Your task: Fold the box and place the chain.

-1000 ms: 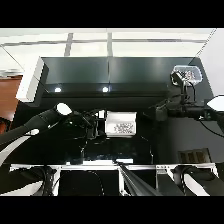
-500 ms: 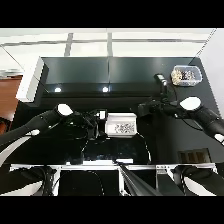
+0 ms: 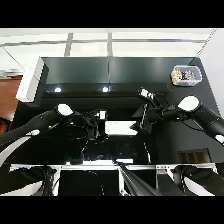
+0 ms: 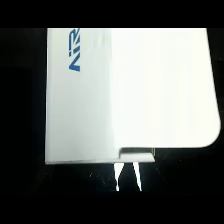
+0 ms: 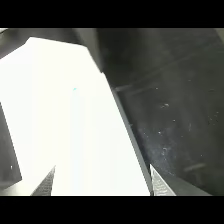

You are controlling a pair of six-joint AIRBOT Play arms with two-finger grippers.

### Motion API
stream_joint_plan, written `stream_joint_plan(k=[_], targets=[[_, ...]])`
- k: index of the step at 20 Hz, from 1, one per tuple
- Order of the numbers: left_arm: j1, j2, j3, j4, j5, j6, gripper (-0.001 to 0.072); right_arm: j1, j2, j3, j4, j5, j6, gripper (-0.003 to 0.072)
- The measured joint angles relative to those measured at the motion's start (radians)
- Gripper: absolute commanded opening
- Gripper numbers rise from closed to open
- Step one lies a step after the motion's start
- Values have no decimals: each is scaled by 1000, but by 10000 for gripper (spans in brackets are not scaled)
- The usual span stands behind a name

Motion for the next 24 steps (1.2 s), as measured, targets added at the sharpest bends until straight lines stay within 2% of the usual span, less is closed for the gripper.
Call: stream_joint_plan(k=[9, 10, 11, 12, 20, 22, 24], targets=[[0, 0, 0, 1, 1, 1, 440, 61, -2, 1, -71, -46, -108, 704], [0, 0, 0, 1, 1, 1, 440, 65, -2, 1, -78, -48, -110, 506], [0, 0, 0, 0, 1, 1, 440, 70, -2, 1, -82, -48, -113, 377], [0, 0, 0, 0, 1, 0, 440, 75, -2, 1, -85, -46, -113, 303], [0, 0, 0, 0, 1, 0, 440, 87, -2, 1, -92, -38, -105, 305], [0, 0, 0, 0, 1, 2, 440, 87, -2, 1, -92, -35, -98, 200], [0, 0, 0, 0, 1, 2, 440, 87, -2, 1, -92, -29, -94, 198]])
